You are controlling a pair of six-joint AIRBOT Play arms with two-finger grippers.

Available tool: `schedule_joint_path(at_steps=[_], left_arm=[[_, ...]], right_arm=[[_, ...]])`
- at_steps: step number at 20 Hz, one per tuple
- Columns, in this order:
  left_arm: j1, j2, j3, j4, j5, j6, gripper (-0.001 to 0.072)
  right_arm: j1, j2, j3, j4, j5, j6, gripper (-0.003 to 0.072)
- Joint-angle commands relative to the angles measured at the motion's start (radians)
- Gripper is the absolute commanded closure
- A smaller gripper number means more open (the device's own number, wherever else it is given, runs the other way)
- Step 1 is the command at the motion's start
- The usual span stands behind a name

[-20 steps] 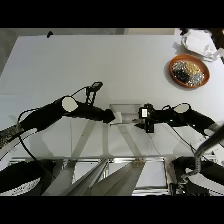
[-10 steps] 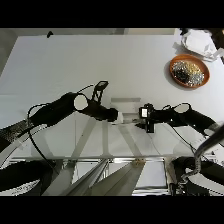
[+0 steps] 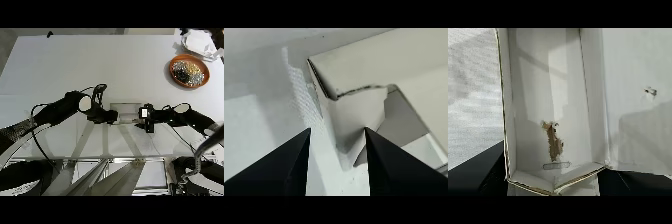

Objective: Fold the box and place the chain.

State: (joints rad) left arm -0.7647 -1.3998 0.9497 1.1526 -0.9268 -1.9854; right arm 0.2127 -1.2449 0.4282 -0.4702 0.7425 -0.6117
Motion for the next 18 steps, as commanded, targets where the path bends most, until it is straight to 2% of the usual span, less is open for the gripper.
schedule_joint_path(at_steps=[1,5,8,12,15,18], left_arm=[[-0.019,-0.049,0.063,0.015,-0.016,-0.057,0.0362],[-0.023,-0.095,0.148,0.047,-0.059,-0.103,0.0367],[-0.029,-0.115,0.156,0.101,-0.089,-0.193,0.0396],[-0.060,-0.167,0.162,0.107,-0.105,-0.221,0.0398],[-0.077,-0.227,0.225,0.137,-0.169,-0.221,0.0398],[-0.092,-0.245,0.248,0.145,-0.161,-0.247,0.0458]], right_arm=[[0.000,0.000,0.000,0.000,0.001,0.001,0.0250],[0.000,0.000,0.000,0.000,0.001,0.001,0.0250],[0.000,0.000,0.000,0.000,0.001,0.001,0.0250],[0.000,0.000,0.000,0.000,0.001,0.001,0.0250],[0.000,0.000,0.000,0.000,0.001,0.001,0.0250],[0.000,0.000,0.000,0.000,0.002,0.001,0.0250]])
